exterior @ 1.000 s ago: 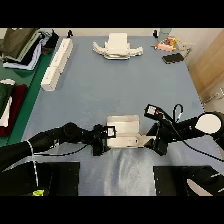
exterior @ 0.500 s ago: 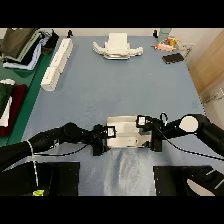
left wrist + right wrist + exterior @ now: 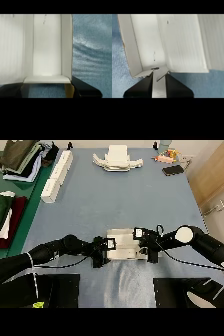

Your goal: Fold the box.

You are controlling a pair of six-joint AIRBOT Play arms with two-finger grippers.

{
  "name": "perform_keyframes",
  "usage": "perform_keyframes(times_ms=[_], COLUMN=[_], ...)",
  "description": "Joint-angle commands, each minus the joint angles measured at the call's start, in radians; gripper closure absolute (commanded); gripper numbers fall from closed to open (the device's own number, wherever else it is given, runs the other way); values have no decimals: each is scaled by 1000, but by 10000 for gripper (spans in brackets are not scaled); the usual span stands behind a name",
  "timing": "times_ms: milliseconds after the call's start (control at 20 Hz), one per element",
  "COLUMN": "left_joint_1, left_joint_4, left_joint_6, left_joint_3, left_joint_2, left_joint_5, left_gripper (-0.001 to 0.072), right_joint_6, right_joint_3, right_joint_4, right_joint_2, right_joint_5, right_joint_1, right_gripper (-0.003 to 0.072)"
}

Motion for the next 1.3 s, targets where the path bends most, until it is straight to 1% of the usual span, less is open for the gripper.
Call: perform_keyframes(times_ms=[0, 300, 500, 550, 600, 650, 700, 900, 950, 1000, 1050, 1100, 1150, 1200, 1250], left_joint_1=[1, 1, 1, 1, 1, 1, 1, 1, 1, 1, 1, 1, 1, 1, 1], left_joint_4=[0, 0, 0, 0, 0, 0, 0, 0, 0, 0, 0, 0, 0, 0, 0], left_joint_6=[0, 0, 0, 0, 0, 0, 1, 0, 0, 0, 0, 0, 0, 0, 0], left_joint_3=[0, 0, 0, 0, 0, 0, 0, 0, 0, 0, 0, 0, 0, 0, 0], left_joint_2=[0, 0, 0, 0, 0, 0, 0, 0, 0, 0, 0, 0, 0, 0, 0], left_joint_5=[0, 0, 0, 0, 0, 0, 0, 0, 0, 0, 0, 0, 0, 0, 0], left_gripper=[306, 306, 306, 306, 306, 306, 306, 306, 306, 306, 306, 306, 306, 306, 306], right_joint_6=[-5, -12, -72, -84, -91, -91, -91, -91, -85, -63, -26, 20, 95, 196, 343], right_joint_3=[0, 0, 0, 0, 0, 0, 0, 0, 0, 0, 0, 0, 0, 3, 9], right_joint_4=[27, 41, 114, 126, 127, 123, 122, 120, 117, 114, 110, 99, 78, 47, -3], right_joint_2=[-3, -27, -49, -56, -64, -66, -65, -64, -62, -60, -57, -57, -57, -57, -57], right_joint_5=[0, -9, -27, -29, -38, -43, -45, -43, -43, -40, -29, -19, -14, -9, -4], right_joint_1=[21, 32, 33, 35, 41, 47, 50, 51, 50, 50, 50, 50, 50, 50, 49], right_gripper=[525, 530, 520, 428, 226, 124, 104, 107, 118, 197, 292, 350, 461, 594, 682])
